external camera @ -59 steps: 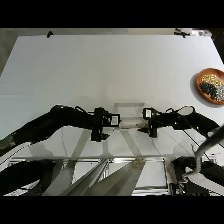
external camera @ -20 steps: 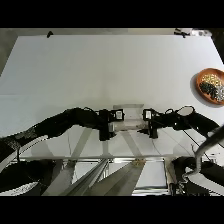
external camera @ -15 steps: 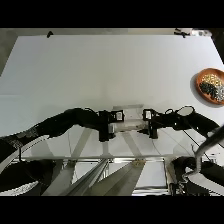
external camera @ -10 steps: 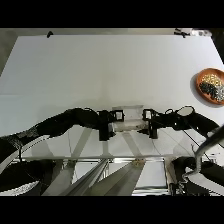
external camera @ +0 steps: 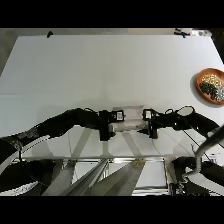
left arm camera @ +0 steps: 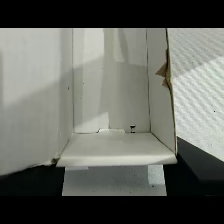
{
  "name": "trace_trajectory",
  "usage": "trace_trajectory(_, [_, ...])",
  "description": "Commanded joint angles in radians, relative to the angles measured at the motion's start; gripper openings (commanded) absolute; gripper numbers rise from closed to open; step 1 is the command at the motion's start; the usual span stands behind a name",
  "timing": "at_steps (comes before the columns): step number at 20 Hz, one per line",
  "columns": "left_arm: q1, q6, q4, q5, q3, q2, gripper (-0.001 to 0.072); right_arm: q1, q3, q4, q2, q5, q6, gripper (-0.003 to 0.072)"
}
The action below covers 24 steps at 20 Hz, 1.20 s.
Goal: Fold the box and place the chain.
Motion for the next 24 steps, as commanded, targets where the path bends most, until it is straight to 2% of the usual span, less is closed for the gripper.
trace_trajectory(1, [-0.004, 0.002, 0.004, 0.005, 0.000, 0.000, 0.0043, 0.000, 0.000, 0.001, 0.000, 0.000, 0.000, 0.0338])
trace_trajectory(20, [-0.004, 0.002, 0.004, 0.005, 0.000, 0.000, 0.0043, 0.000, 0.000, 0.001, 0.000, 0.000, 0.001, 0.0339])
trace_trajectory(21, [-0.004, 0.002, 0.004, 0.005, 0.000, 0.000, 0.0043, 0.000, 0.000, 0.000, 0.001, -0.007, 0.023, 0.0382])
trace_trajectory(22, [-0.004, 0.002, 0.004, 0.005, 0.000, 0.000, 0.0043, 0.000, 0.000, 0.000, 0.002, -0.018, 0.047, 0.0586])
trace_trajectory(23, [-0.004, 0.002, 0.004, 0.006, 0.000, 0.000, 0.0043, 0.000, 0.000, 0.001, 0.002, -0.029, 0.048, 0.0711])
trace_trajectory(24, [-0.004, 0.002, 0.004, 0.005, 0.000, 0.000, 0.0043, 0.000, 0.000, 0.000, 0.004, -0.032, 0.067, 0.0707])
